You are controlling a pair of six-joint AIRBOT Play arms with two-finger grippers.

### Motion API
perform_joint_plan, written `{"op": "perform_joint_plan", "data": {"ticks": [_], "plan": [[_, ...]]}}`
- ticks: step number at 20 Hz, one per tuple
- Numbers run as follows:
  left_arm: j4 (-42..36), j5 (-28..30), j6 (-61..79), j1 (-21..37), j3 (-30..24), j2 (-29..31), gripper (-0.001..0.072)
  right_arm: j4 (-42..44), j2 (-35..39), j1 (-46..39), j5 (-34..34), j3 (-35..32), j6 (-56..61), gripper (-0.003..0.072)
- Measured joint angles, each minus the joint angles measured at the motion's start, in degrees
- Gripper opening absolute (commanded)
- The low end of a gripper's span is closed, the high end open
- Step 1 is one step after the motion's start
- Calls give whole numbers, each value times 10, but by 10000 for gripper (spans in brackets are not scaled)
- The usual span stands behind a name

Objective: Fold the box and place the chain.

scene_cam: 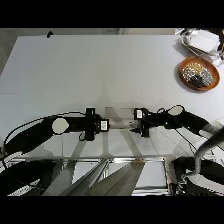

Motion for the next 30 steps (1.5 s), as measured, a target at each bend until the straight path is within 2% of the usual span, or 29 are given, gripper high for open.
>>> {"op": "perform_joint_plan", "data": {"ticks": [2,3,6,8,17,30], "plan": [[-3,1,0,-5,0,-4,298,0,0,0,0,0,0,397],[-4,1,0,-6,0,-5,244,0,0,0,0,0,0,397],[-6,3,0,-10,0,-7,244,0,0,0,0,0,0,397],[-7,15,0,-14,0,-8,207,0,0,0,0,0,0,397],[-20,57,2,-30,0,-10,207,0,0,0,0,0,0,397],[-53,121,2,-68,0,-46,211,0,0,0,0,0,0,397]]}}
